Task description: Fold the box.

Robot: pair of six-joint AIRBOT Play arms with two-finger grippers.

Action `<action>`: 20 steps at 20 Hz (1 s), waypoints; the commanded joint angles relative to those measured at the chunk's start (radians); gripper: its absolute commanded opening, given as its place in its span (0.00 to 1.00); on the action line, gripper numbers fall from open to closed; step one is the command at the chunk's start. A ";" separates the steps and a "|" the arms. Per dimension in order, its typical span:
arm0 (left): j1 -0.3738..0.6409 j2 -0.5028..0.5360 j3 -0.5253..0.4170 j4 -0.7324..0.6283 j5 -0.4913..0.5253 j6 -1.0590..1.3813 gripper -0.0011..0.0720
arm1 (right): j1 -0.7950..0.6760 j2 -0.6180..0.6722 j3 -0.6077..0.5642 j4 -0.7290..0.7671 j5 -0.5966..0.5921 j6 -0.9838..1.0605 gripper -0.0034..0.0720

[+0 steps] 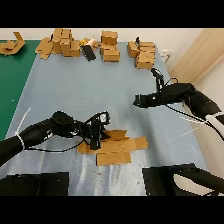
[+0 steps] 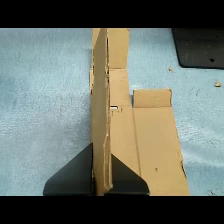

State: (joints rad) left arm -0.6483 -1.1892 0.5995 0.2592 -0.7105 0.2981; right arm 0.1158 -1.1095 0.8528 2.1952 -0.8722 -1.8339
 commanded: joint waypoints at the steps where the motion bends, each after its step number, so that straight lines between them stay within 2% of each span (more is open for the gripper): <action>1: 0.000 0.000 0.000 0.000 -0.005 -0.004 0.04 | 0.021 0.004 -0.001 -0.005 0.000 -0.069 0.05; 4: 0.000 0.000 0.000 -0.001 -0.005 -0.003 0.04 | 0.100 0.061 -0.023 -0.133 0.003 -0.048 0.04; 8: 0.000 0.000 0.000 -0.001 -0.005 -0.003 0.04 | 0.210 0.282 -0.125 -0.338 -0.020 0.056 0.04; 11: 0.000 0.000 0.000 -0.001 -0.005 -0.003 0.04 | 0.249 0.506 -0.235 -0.354 -0.024 0.072 0.04; 14: 0.000 0.000 0.000 -0.001 -0.005 -0.003 0.04 | 0.362 0.684 -0.330 -0.287 -0.070 0.021 0.04; 17: 0.000 0.000 0.000 -0.001 -0.005 -0.003 0.04 | 0.565 0.716 -0.399 -0.269 -0.075 -0.105 0.04; 20: 0.000 0.000 0.000 -0.001 -0.005 -0.003 0.04 | 0.824 0.674 -0.459 -0.446 -0.072 -0.105 0.04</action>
State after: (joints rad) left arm -0.6483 -1.1892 0.5995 0.2581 -0.7155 0.2951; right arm 0.7391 -0.4397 0.4530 1.8668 -0.9371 -1.9011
